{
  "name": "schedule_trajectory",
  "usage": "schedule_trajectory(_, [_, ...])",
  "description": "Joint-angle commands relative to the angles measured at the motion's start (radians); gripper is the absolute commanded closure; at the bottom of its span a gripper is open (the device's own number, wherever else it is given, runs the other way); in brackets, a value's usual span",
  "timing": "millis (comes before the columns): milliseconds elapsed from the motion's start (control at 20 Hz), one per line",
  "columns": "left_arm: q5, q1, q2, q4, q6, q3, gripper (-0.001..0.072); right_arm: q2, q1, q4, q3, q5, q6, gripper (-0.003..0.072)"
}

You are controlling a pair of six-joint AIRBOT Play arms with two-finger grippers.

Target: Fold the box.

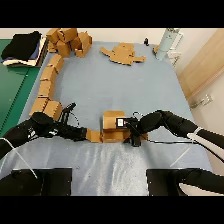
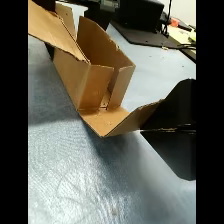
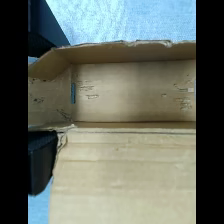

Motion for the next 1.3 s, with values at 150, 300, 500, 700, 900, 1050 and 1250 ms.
schedule_trajectory(150, [0.071, -0.098, -0.034, -0.043, 0.017, -0.012, 0.0697, -0.001, 0.0, 0.0, -0.001, 0.0, 0.0, 0.0165])
schedule_trajectory(300, [0.072, -0.135, -0.034, -0.049, 0.011, 0.006, 0.0696, -0.001, 0.0, 0.0, -0.001, 0.0, 0.0, 0.0165])
schedule_trajectory(500, [0.065, -0.14, -0.034, -0.022, -0.06, 0.06, 0.0646, -0.001, 0.0, 0.0, -0.001, 0.0, 0.0, 0.0165])
schedule_trajectory(700, [0.069, -0.141, -0.034, -0.019, -0.088, 0.089, 0.0376, -0.001, 0.0, 0.0, -0.001, 0.0, 0.0, 0.0165])
schedule_trajectory(900, [0.031, -0.141, -0.034, -0.02, -0.088, 0.108, 0.0374, -0.001, 0.0, 0.0, 0.0, 0.0, 0.0, 0.0165])
schedule_trajectory(1050, [0.015, -0.143, -0.034, -0.032, -0.087, 0.114, 0.0286, -0.001, 0.0, 0.0, 0.0, 0.0, 0.0, 0.0165])
schedule_trajectory(1250, [0.011, -0.143, -0.034, -0.046, -0.081, 0.114, 0.0286, -0.001, 0.0, 0.0, 0.0, 0.0, 0.0, 0.0165])
